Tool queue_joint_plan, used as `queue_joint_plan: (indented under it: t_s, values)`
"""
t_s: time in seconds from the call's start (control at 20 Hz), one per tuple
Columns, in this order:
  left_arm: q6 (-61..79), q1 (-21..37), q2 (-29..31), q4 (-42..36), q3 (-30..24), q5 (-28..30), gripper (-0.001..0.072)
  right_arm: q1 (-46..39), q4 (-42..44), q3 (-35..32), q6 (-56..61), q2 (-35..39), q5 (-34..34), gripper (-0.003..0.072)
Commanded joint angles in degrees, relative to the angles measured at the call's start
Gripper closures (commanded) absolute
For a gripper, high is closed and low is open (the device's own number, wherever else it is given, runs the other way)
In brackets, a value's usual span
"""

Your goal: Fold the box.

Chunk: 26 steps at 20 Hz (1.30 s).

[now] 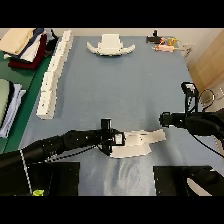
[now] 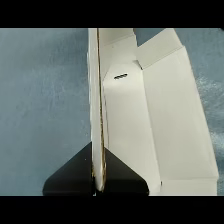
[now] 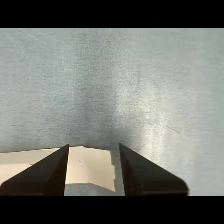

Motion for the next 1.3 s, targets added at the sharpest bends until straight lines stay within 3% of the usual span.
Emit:
queue_joint_plan:
  t_s: [0.0,0.4,0.55,0.85,1.25]
  values:
    - [-1.92,-0.07,-0.11,-0.52,-0.94,-0.9,0.0697,0.0,0.04,0.07,0.04,-0.02,0.02,0.02]
    - [-11.15,1.07,-0.07,-0.68,-1.25,-4.26,0.0696,0.0,0.07,0.07,0.04,-0.02,0.02,0.0201]
    - [-13.81,6.29,-0.07,-0.68,-0.02,-14.99,0.0696,0.0,0.04,0.07,0.02,-0.02,0.02,0.0201]
    - [-15.85,21.07,-0.11,-0.68,4.44,-31.17,0.0696,0.0,0.07,0.07,0.04,-0.02,0.04,0.0201]
    - [-11.58,23.15,-2.86,-0.68,5.6,-33.2,0.0695,0.0,0.26,0.07,0.07,-0.02,0.48,0.0201]
